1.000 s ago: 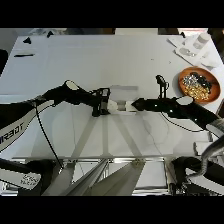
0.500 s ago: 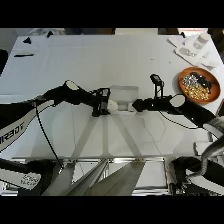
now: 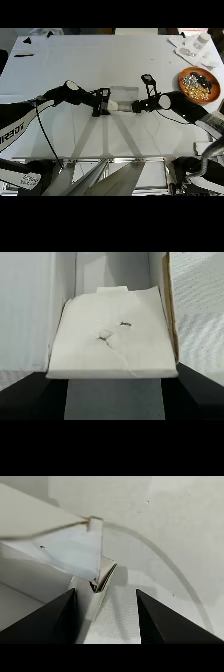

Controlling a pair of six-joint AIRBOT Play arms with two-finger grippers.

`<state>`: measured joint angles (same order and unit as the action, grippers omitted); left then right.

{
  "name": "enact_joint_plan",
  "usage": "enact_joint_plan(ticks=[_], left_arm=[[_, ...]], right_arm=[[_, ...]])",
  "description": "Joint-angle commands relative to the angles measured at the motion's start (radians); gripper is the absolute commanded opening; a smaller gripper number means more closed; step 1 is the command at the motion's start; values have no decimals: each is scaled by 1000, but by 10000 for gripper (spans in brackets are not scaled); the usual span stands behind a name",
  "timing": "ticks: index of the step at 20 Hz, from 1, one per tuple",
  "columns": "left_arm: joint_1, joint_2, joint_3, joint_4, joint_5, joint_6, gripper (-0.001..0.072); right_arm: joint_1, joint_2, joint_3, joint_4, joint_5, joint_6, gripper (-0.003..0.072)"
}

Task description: Fold the box and place the chain.

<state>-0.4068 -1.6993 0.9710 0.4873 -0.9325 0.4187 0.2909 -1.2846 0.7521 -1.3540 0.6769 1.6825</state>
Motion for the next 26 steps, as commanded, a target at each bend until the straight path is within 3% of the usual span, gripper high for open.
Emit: enact_joint_plan(ticks=[1,6,13,17,18,19,20,22,23,24,25,26], left_arm=[[0,0,1,0,1,0,206],[0,0,1,0,1,0,206],[0,0,1,0,1,0,206],[0,0,1,0,1,0,206],[0,0,1,0,1,0,206],[0,0,1,0,1,0,206],[0,0,1,0,1,0,206],[0,0,1,0,1,0,206],[0,0,1,0,1,0,206],[0,0,1,0,1,0,206],[0,0,1,0,2,0,206],[0,0,1,0,1,0,206]], right_arm=[[41,-31,69,-135,66,202,397],[49,-114,198,-171,256,292,396],[99,-166,212,-210,244,390,391],[115,-187,212,-240,237,427,250],[115,-187,212,-240,229,442,177],[115,-187,212,-240,220,441,54],[115,-187,212,-239,219,441,11],[115,-187,212,-239,208,441,12],[115,-186,212,-239,204,441,23],[115,-184,213,-238,204,441,149],[115,-181,214,-238,203,441,339],[115,-170,214,-238,204,438,435]])
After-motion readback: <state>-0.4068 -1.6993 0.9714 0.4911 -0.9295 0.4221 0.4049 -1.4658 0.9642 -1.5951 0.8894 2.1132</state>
